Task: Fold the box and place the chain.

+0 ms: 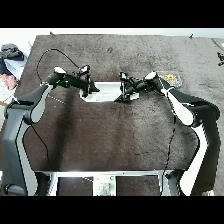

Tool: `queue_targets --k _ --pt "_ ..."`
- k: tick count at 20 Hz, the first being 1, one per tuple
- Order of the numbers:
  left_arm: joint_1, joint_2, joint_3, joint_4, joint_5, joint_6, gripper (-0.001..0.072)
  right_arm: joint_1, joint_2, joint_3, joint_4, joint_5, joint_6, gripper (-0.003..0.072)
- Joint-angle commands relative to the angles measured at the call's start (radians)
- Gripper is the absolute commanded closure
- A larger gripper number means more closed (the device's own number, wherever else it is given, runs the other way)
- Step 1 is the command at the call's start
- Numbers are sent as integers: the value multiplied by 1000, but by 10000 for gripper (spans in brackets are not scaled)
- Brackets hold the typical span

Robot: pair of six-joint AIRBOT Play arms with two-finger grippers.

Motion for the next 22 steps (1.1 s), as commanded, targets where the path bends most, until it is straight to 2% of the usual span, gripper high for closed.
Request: queue_targets --k 1,3,4,5,6,9,17,20,21,22 --pt "1 0 0 0 -4 0 698 0 -1 0 0 1 0 245" --pt "1 0 0 -3 -9 -7 696 0 -1 0 0 1 0 246" --pt "1 0 0 -17 -18 -7 539 0 -1 0 0 1 0 245" --pt "1 0 0 -33 -18 -21 325 0 -1 0 0 1 0 246" --pt "3 0 3 -48 -21 -34 361 0 -1 0 0 1 0 245" --pt "14 5 7 -74 -49 -59 352 0 -1 0 0 1 0 245" --pt "128 121 11 -84 -285 -182 353 0 -1 0 0 1 0 245" --pt "122 135 13 -104 -371 -208 358 0 -1 0 0 1 0 246" --pt "110 134 13 -102 -381 -209 482 0 -1 0 0 1 0 245" --pt "97 134 12 -100 -387 -207 648 0 -1 0 0 1 0 245"
